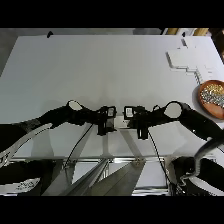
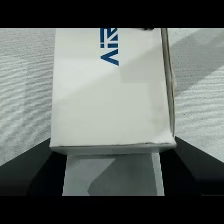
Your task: Fold the box and place the chain.
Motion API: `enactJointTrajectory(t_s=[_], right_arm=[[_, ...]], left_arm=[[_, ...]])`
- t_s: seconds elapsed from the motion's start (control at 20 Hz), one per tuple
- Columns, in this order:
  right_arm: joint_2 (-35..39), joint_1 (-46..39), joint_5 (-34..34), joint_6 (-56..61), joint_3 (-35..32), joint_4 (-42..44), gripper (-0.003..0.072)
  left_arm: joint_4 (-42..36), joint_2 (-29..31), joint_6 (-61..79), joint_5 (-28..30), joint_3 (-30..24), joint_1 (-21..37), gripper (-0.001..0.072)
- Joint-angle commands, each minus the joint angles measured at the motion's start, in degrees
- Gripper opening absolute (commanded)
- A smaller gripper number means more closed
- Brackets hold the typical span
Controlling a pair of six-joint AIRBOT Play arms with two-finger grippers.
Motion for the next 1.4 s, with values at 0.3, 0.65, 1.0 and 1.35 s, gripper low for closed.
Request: enactJointTrajectory(t_s=[0.3,0.65,1.0,1.35], right_arm=[[12.0,-0.1,-1.6,10.6,1.1,-3.7,0.0015],[17.4,-11.0,9.9,49.0,1.0,-33.2,0.0016],[16.2,-33.0,16.0,56.1,-1.0,-33.2,0.0016],[16.2,-34.9,15.8,56.1,-1.0,-33.1,0.0016]], left_arm=[[-0.1,0.0,0.0,-0.1,0.0,0.0,0.0149],[0.0,0.0,0.0,0.0,0.0,0.0,0.0149],[-0.1,0.0,0.0,0.0,0.0,0.0,0.0149],[-1.6,0.0,-0.1,-0.8,0.0,0.0,0.0149]])
